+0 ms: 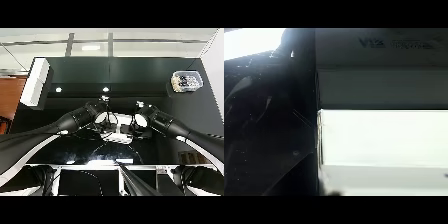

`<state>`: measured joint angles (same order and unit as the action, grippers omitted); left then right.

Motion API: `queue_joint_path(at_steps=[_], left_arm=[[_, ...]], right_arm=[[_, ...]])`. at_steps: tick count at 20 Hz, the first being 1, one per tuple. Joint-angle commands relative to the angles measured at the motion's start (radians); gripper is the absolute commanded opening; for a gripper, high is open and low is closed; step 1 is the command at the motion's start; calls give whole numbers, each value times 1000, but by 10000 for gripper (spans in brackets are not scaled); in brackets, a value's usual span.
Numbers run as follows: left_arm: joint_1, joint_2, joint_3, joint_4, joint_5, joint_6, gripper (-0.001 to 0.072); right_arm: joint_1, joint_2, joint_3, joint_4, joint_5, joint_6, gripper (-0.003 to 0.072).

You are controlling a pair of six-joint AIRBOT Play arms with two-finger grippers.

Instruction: Fold the box and place the chain.

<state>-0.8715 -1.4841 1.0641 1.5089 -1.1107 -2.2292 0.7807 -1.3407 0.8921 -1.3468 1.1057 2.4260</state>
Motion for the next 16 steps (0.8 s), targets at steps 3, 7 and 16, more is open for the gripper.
queue_joint_path(at_steps=[3,7,16], left_arm=[[0,0,0,-3,2,0,26],[0,0,0,-3,2,0,26],[0,0,0,-3,2,0,26]], right_arm=[[-1,0,1,5,-29,6,203],[-1,0,1,6,-30,5,188],[-2,1,1,3,-28,4,300]])
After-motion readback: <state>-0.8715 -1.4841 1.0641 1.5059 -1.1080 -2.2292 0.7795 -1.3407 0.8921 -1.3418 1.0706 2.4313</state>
